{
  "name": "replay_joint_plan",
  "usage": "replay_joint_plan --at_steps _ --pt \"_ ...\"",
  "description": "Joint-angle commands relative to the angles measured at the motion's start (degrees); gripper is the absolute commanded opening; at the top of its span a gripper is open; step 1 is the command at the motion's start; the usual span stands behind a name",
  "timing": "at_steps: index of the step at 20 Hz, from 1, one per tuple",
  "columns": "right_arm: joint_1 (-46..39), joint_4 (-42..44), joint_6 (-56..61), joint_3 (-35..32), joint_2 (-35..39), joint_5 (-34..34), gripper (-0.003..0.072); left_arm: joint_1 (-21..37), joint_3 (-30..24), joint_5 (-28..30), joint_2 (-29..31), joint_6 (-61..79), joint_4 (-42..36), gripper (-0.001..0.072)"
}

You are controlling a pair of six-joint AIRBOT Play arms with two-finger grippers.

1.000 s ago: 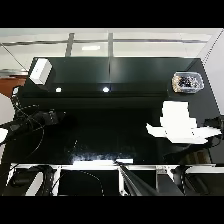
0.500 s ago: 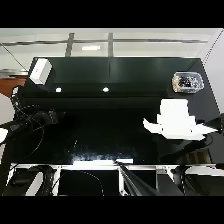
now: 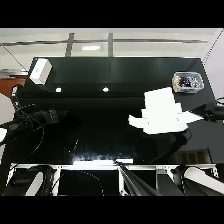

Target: Fold the box and place the chain.

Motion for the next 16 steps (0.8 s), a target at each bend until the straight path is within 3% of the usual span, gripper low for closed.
replay_joint_plan --at_steps 1,6,9,12,16 --pt "8.8 9.5 0.2 -6.7 9.5 -8.7 0.0043 -2.1 0.0 -2.9 0.0 1.8 -1.2 0.0700" --pt "25.1 11.2 4.5 -15.5 19.3 -15.6 0.0043 -10.1 0.0 1.4 -0.1 1.8 -1.2 0.0699" --pt "36.9 12.0 4.5 -23.0 24.0 -27.9 0.0044 -14.2 0.0 5.4 -1.7 1.1 -1.2 0.0700" --pt "46.5 11.9 4.3 -27.2 24.7 -35.5 0.0043 -17.1 0.0 6.6 -6.1 1.6 -3.3 0.0699" --pt "53.9 11.8 1.1 -28.4 24.7 -36.7 0.0043 -17.8 0.3 5.7 -15.5 1.7 -9.0 0.0699"
